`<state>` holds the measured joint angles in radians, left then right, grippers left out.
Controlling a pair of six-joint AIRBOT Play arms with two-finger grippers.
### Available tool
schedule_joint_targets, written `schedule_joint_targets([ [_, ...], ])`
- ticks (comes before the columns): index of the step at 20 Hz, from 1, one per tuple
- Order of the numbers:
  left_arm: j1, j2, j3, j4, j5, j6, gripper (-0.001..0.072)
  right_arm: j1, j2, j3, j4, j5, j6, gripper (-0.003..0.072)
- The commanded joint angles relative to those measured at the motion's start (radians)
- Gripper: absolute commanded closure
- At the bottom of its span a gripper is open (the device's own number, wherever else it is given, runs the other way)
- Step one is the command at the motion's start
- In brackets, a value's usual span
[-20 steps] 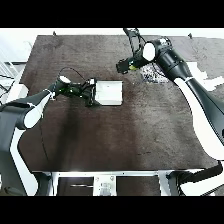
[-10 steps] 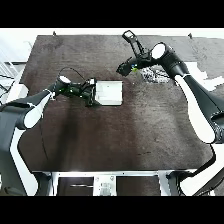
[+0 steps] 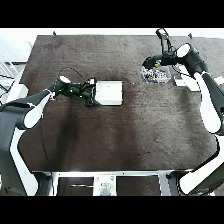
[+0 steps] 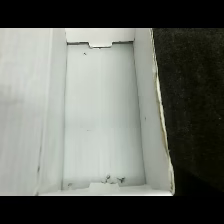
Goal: Fold the box and place the chain.
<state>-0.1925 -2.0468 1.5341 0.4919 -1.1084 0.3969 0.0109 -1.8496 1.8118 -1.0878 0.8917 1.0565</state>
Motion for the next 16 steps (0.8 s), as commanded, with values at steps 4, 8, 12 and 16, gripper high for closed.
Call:
schedule_joint_targets([
  [4,0.0,0.0,0.0,0.0,0.0,0.0,0.0234,-0.051,-0.072,0.0,-0.113,0.022,0.014,0.0404],
  [8,0.0,0.0,0.0,0.0,0.0,0.0,0.0234,-0.051,-0.088,-0.001,-0.167,0.09,0.014,0.0402],
  [12,0.0,0.0,0.0,0.0,0.0,0.0,0.0234,-0.05,-0.097,0.0,-0.18,0.114,0.014,0.0401],
  [16,0.0,0.0,0.0,0.0,0.0,0.0,0.0234,-0.037,-0.12,0.0,-0.182,0.106,0.013,0.0402],
])
